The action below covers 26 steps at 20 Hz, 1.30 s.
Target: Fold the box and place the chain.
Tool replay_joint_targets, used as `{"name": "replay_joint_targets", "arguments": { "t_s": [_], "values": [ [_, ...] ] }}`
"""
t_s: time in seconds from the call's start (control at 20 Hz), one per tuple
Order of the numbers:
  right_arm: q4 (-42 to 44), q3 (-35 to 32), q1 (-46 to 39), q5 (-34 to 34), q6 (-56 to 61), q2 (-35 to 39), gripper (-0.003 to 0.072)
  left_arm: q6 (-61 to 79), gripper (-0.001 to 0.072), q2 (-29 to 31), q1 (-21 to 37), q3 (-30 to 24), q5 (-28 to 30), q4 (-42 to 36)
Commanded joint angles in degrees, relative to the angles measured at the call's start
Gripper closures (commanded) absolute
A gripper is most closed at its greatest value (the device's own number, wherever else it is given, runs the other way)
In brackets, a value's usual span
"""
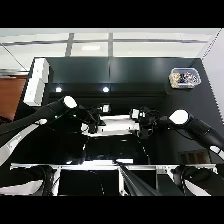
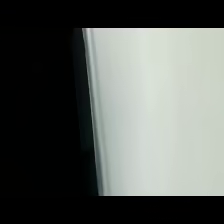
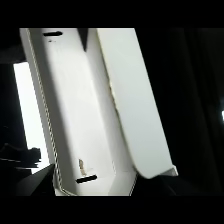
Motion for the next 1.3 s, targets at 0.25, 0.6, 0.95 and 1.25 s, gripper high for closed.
{"name": "replay_joint_targets", "arguments": {
  "t_s": [0.25,0.6,0.95,1.25],
  "values": [
    [2.1,0.0,0.1,1.9,-7.3,-4.4,-0.0018,0.0,0.068,0.0,0.0,0.1,0.3,0.0],
    [6.7,0.0,0.1,1.7,-13.3,-9.8,-0.0018,0.0,0.0679,0.0,0.0,0.1,0.4,0.0],
    [5.9,0.0,0.1,0.4,-12.8,-10.3,-0.0017,0.0,0.068,-0.1,0.0,0.0,1.3,0.0],
    [5.9,0.0,0.1,0.5,-12.7,-11.5,-0.0018,0.0,0.068,-0.1,0.0,0.0,1.0,0.0]
  ]
}}
